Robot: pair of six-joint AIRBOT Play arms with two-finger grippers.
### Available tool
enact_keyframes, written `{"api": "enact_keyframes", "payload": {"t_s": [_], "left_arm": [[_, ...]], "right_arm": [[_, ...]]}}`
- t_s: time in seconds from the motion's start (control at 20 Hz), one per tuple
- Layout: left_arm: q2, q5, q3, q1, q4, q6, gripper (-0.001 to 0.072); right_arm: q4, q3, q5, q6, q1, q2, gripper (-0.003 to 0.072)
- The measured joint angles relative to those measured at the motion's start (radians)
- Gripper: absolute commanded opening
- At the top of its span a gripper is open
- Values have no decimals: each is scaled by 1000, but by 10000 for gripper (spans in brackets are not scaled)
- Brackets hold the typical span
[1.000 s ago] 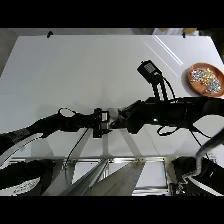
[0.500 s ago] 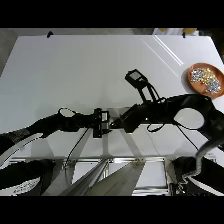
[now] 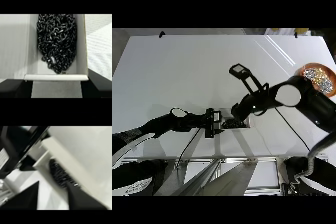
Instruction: Fold the box and place the chain.
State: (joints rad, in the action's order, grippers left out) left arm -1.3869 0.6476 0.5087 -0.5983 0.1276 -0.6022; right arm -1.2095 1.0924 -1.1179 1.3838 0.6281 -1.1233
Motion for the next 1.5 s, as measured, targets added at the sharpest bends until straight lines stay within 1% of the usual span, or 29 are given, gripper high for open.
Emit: {"api": "enact_keyframes", "payload": {"t_s": [0.05, 0.2, 0.3, 0.4, 0.6, 0.7, 0.85, 0.9, 0.95, 1.0, 1.05, 1.25, 1.5], "left_arm": [[0, 0, 0, 0, 0, 0, 210], [0, 0, 0, 0, 0, 0, 210], [0, 0, 0, 0, 0, 0, 210], [0, 0, 0, 0, 0, 0, 210], [0, 0, 0, 0, 0, 0, 210], [0, 0, 0, 0, 0, 0, 210], [0, 0, 0, 0, 0, 0, 210], [0, 0, 0, 0, 0, 0, 210], [0, 0, 0, 0, 0, 0, 210], [0, 0, 0, 0, 0, 0, 210], [0, 0, 0, 0, 0, 0, 210], [0, 0, 0, 0, 0, 0, 210], [0, 0, 0, 0, 0, 0, 210]], "right_arm": [[2, 25, -4, -35, -29, -20, 24], [2, 64, -1, -150, -98, -87, 18], [9, 62, 8, -219, -119, -134, 18], [36, 23, 30, -297, -127, -162, 18], [135, -99, 43, -449, -105, -175, 18], [190, -163, 51, -525, -85, -145, 19], [232, -246, 89, -626, -58, -77, 20], [238, -267, 97, -657, -51, -57, 43], [245, -286, 108, -684, -44, -39, 129], [247, -299, 116, -705, -36, -27, 199], [248, -308, 122, -720, -27, -19, 231], [208, -326, 158, -775, 30, -1, 243], [122, -332, 214, -803, 72, 4, 253]]}}
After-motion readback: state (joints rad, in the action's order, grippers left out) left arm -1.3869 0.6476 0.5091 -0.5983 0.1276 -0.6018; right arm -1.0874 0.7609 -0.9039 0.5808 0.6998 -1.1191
